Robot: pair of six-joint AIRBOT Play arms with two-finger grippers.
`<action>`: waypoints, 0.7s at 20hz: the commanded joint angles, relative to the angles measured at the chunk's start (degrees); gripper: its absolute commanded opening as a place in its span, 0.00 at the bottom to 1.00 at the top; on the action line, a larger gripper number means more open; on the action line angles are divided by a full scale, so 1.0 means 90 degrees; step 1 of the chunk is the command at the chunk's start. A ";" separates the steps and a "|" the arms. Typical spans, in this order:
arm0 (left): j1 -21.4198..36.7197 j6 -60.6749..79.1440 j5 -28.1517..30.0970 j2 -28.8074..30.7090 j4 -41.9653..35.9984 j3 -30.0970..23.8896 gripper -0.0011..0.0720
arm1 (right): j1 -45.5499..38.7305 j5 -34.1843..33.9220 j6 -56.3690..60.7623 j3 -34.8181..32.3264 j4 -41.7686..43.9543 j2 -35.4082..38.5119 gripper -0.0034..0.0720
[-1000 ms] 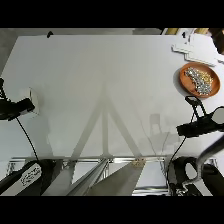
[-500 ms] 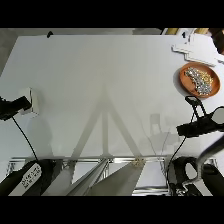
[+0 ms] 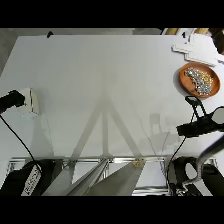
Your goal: Fold the box and place the chain.
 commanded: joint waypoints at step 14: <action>-0.0629 -0.0005 -0.0272 0.0053 0.0571 0.0000 0.97 | -0.0005 0.0002 0.0002 -0.0002 0.0000 0.0005 0.07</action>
